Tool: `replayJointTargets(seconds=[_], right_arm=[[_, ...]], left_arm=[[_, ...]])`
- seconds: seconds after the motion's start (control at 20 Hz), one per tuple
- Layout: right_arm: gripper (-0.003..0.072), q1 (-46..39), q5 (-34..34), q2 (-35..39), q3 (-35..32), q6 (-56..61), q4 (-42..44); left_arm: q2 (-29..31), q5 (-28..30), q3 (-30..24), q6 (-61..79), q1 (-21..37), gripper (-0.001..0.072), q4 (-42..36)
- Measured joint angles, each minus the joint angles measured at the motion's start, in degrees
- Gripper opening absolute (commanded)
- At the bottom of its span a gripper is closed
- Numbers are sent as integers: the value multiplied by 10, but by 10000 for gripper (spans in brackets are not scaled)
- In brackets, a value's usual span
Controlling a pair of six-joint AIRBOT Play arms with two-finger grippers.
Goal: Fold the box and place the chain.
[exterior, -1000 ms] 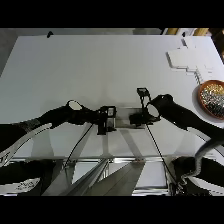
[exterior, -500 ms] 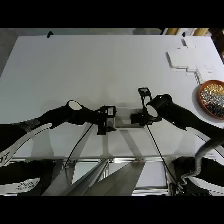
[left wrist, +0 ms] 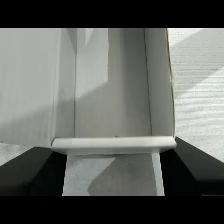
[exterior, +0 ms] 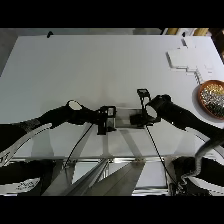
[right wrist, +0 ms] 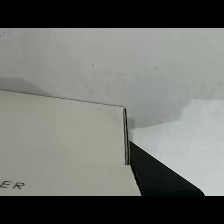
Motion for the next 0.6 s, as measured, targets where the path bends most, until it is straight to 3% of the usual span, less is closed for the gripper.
replayJointTargets(seconds=[0.4, 0.6], right_arm=[[234, 0, 15, 0, 0, 12, -17], [170, 0, 2, 0, -1, 26, -5]], left_arm=[[0, 0, 0, 0, 0, 149, 0], [0, 0, 0, 0, 0, 149, 0]])
